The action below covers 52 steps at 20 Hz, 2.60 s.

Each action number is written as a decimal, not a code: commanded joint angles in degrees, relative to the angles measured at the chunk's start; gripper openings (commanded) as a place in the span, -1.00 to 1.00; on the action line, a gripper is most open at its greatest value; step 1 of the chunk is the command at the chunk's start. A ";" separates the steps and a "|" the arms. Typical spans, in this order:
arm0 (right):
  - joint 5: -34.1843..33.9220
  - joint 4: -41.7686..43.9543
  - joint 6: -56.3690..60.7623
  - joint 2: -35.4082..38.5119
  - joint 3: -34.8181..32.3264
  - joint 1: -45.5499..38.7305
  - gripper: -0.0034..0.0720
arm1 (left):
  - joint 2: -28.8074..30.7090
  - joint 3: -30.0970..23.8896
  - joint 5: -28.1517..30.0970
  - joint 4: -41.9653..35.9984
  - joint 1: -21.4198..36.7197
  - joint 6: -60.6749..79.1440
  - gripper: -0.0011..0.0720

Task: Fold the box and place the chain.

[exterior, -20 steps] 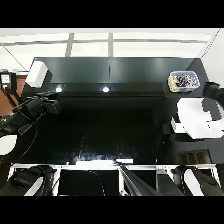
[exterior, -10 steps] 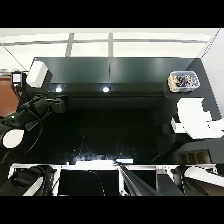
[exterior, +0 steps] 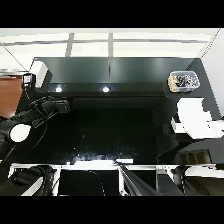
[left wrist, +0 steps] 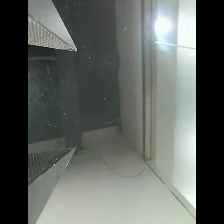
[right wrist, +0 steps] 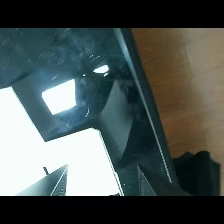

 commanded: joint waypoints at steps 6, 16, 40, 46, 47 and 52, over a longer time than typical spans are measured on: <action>2.49 2.84 -4.74 -1.95 0.22 -0.07 -0.90 | -1.60 -0.02 0.02 -2.29 0.00 0.02 0.97; 5.75 28.76 -11.76 8.68 -9.42 3.19 -0.88 | -1.60 -0.02 -1.03 -4.87 0.00 0.00 0.97; -12.22 58.75 -19.52 29.92 -44.50 43.69 -0.88 | -52.30 26.05 -39.43 -52.24 2.47 37.99 0.95; -11.76 58.73 -19.82 29.92 -44.48 43.69 -0.88 | -62.10 33.73 -55.34 -55.01 1.27 53.22 0.71; -11.74 58.73 -19.93 29.92 -44.48 43.69 -0.88 | -62.95 34.58 -57.90 -54.93 1.31 55.15 0.51; -11.80 58.69 -19.93 29.92 -44.48 43.69 -0.88 | -64.08 36.76 -60.87 -54.49 1.31 62.49 -0.43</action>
